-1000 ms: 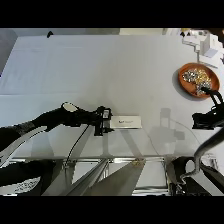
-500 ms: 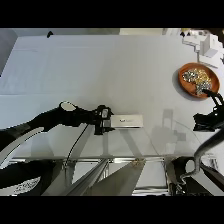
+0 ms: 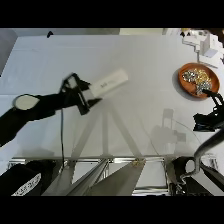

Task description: Fold the box and place the chain.

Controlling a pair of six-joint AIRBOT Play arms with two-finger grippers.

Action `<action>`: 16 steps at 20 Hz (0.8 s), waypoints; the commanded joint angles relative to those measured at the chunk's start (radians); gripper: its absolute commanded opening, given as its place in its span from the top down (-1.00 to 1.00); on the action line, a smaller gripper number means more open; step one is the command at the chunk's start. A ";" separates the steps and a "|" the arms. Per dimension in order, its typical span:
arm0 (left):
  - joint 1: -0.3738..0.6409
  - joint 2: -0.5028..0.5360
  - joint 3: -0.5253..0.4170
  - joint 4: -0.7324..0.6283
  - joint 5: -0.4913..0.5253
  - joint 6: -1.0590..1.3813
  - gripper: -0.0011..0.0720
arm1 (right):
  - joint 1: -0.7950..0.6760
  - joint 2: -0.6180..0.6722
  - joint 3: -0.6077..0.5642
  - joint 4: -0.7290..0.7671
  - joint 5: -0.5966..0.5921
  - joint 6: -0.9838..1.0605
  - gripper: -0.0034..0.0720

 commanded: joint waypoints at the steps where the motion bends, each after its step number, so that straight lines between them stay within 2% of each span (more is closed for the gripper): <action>1: 0.233 0.179 0.001 0.183 0.037 -0.285 0.96 | 0.000 0.000 0.001 0.000 0.000 0.000 0.86; 4: 0.445 0.227 0.001 0.359 0.039 -0.551 0.96 | 0.000 0.000 0.001 0.000 0.000 0.000 0.86; 7: 0.598 0.209 0.000 0.432 0.026 -0.744 0.96 | 0.000 0.000 0.001 0.000 0.000 0.000 0.86; 12: 0.637 0.109 -0.029 0.695 -0.036 -0.953 0.96 | 0.000 0.000 0.001 0.000 0.000 0.000 0.86; 16: 0.637 -0.015 -0.029 0.796 -0.106 -1.095 0.96 | 0.000 0.000 0.001 0.000 0.000 0.000 0.86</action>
